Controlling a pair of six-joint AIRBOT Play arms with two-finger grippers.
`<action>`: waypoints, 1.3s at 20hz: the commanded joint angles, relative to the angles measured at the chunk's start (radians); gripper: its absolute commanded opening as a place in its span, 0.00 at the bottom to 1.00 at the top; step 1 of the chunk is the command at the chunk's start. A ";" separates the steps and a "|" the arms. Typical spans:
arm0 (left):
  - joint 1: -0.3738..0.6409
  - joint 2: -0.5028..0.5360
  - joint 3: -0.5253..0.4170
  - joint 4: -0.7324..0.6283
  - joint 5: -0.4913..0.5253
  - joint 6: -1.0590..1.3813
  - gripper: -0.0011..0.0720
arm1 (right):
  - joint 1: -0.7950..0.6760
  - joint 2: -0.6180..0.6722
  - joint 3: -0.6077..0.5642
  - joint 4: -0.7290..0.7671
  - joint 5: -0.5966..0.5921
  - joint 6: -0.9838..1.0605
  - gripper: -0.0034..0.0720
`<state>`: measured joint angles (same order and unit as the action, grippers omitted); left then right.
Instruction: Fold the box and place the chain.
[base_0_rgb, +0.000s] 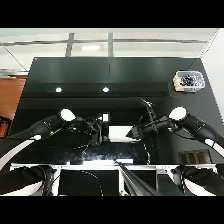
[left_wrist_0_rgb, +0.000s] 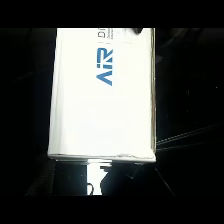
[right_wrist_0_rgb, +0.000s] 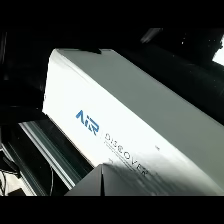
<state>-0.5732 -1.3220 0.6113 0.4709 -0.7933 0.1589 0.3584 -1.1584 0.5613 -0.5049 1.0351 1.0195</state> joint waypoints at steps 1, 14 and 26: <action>0.002 0.002 0.000 0.000 0.001 0.002 0.72 | -0.031 0.032 0.048 -0.003 0.089 -0.006 0.05; -0.006 0.220 0.102 0.270 -0.128 -0.418 0.99 | -0.503 0.426 0.187 -0.316 0.347 0.103 0.05; -0.233 -0.170 0.422 0.256 -0.101 -0.520 0.99 | -0.502 0.426 0.183 -0.316 0.254 0.109 0.05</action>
<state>-0.7883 -1.4487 1.0027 0.7006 -0.8749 -0.3244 -0.1421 -0.7338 0.7444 -0.8181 1.2938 1.1271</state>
